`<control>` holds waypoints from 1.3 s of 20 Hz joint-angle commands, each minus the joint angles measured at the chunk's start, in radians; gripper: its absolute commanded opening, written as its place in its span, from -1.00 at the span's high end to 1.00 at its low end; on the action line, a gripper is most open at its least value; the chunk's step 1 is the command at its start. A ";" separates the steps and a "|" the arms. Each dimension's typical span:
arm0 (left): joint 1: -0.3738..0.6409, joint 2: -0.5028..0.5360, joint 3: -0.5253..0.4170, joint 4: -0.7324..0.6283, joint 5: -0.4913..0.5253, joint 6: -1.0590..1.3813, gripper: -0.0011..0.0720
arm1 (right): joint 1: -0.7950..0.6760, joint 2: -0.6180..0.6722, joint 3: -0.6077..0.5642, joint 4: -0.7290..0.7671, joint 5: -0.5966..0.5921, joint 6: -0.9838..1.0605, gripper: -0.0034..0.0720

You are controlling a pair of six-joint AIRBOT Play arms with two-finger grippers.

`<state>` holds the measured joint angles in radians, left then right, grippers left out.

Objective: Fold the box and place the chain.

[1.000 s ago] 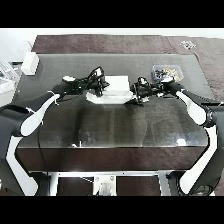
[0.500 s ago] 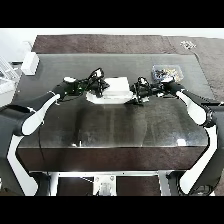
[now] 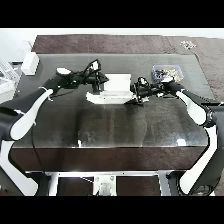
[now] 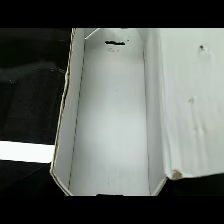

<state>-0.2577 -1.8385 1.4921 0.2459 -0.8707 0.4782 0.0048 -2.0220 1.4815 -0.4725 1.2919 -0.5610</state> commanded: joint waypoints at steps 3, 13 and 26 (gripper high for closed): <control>0.072 0.084 0.002 0.191 -0.224 -0.196 0.92 | 0.000 0.000 0.000 0.001 0.000 0.000 -0.63; 0.060 0.232 -0.312 0.072 -0.003 -0.207 0.92 | -0.001 0.000 0.000 0.001 0.000 0.000 -0.63; 0.060 0.147 -0.317 0.095 0.097 -0.154 -0.46 | -0.001 0.000 0.000 0.001 0.000 0.000 -0.63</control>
